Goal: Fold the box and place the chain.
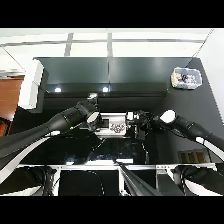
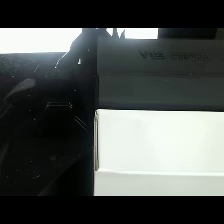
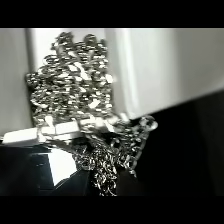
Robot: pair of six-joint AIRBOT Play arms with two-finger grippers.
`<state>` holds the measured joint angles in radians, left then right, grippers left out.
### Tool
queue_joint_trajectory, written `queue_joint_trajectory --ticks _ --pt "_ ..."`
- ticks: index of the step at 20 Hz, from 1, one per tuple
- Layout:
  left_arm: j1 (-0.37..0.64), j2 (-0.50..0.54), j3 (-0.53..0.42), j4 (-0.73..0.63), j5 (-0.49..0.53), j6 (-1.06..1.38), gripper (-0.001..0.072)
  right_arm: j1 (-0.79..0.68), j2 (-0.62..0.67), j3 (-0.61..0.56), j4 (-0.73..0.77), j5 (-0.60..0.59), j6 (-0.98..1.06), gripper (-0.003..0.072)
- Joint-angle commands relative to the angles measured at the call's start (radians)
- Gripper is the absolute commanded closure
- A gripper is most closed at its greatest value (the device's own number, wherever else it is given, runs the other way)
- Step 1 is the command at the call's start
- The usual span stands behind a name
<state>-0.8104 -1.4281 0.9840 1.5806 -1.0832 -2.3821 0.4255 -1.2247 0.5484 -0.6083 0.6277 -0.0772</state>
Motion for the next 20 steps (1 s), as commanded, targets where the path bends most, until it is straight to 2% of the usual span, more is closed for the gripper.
queue_joint_trajectory --ticks 1,4,7,10,12,14,16,20 --pt "0.0 0.001 0.001 0.0 0.002 -0.001 0.0678 0.0 0.087 0.0 -0.129 -0.026 0.27 0.0679" --pt "0.0 0.001 0.001 0.0 0.002 -0.001 0.0678 0.0 0.232 0.006 -0.221 0.007 0.447 0.0679" --pt "0.0 0.001 0.001 0.0 0.002 -0.001 0.0678 0.0 0.372 0.061 -0.238 0.085 0.571 0.0679" --pt "0.0 0.001 0.001 0.0 0.002 -0.001 0.0678 0.0 0.445 0.178 -0.235 0.174 0.699 0.0679" --pt "0.0 0.001 0.001 0.0 0.002 -0.001 0.0678 0.0 0.449 0.272 -0.229 0.243 0.79 0.0678" --pt "0.0 0.001 0.001 0.0 0.002 -0.001 0.0678 0.0 0.449 0.337 -0.187 0.267 0.852 0.0678" --pt "0.0 0.001 0.001 0.0 0.002 -0.001 0.0678 0.0 0.449 0.38 -0.07 0.264 0.859 0.0678" --pt "0.0 0.001 0.001 0.0 0.002 -0.001 0.0678 0.0 0.449 0.42 0.103 0.263 0.858 0.0677"
